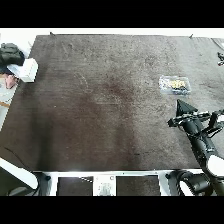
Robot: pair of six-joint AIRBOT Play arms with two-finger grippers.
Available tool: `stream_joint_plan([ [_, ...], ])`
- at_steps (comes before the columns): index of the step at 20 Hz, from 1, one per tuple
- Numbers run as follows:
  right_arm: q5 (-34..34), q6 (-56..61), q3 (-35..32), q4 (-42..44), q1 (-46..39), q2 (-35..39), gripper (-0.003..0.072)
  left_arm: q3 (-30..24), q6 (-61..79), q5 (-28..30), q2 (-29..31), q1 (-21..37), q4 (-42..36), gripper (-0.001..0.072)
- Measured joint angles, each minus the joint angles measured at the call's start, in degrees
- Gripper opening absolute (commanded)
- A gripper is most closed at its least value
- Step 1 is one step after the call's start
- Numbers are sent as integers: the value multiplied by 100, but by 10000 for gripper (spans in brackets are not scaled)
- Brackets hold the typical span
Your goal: Fold the box and place the chain.
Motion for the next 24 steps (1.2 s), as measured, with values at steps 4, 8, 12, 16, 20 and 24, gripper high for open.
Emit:
stream_joint_plan([
  [4, -13, -2, 0, 0, 0, 0, -14, 179, 4, -302, 636, 0, -481, 10],
  [8, -13, -2, 0, -2, 0, 0, -14, 166, 162, -994, 1147, -59, -1102, 6],
  [12, -17, -2, 0, -2, 0, 0, -14, -446, 750, -1102, 1926, -352, -1574, 6],
  [16, -20, -4, 0, -2, 0, 0, -14, -2057, 1773, -116, 3101, -811, -2291, 6],
  [20, -24, -4, 0, -2, 0, 0, -14, -3980, 3477, 629, 4299, -1172, -3884, 6],
  [24, -31, -2, 0, -2, 0, 0, -14, -5853, 5421, 942, 5506, -1491, -6006, 6],
])
